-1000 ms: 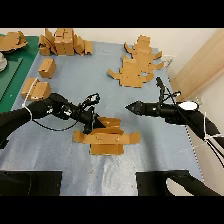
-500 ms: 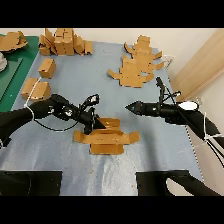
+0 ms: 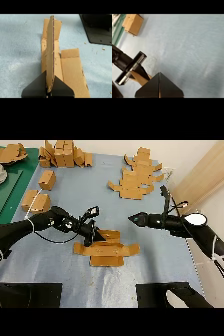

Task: Fold the box.

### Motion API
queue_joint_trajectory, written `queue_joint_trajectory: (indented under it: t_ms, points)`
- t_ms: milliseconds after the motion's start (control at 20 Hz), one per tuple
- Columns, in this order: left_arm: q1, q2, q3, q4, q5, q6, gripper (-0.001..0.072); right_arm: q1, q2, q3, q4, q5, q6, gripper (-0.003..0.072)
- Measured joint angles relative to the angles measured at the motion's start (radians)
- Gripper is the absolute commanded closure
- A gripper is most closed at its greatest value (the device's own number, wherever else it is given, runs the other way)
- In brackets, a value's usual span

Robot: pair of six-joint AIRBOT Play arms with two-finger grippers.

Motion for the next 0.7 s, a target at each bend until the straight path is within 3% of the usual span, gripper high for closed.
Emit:
queue_joint_trajectory:
  t_ms: [300, 550, 700]
  points:
    - [0.0, 0.0, 0.0, -0.003, 0.0, 0.0, 0.0697, 0.154, 0.322, -0.022, -0.463, 0.062, 0.264, 0.0685]
    - [0.0, 0.0, 0.0, -0.004, -0.001, 0.0, 0.0697, 0.493, 0.57, -0.179, -0.639, 0.085, 0.486, 0.0685]
    - [0.0, 0.0, 0.0, -0.004, -0.001, 0.0, 0.0697, 0.706, 0.581, -0.257, -0.825, 0.036, 0.555, 0.0683]
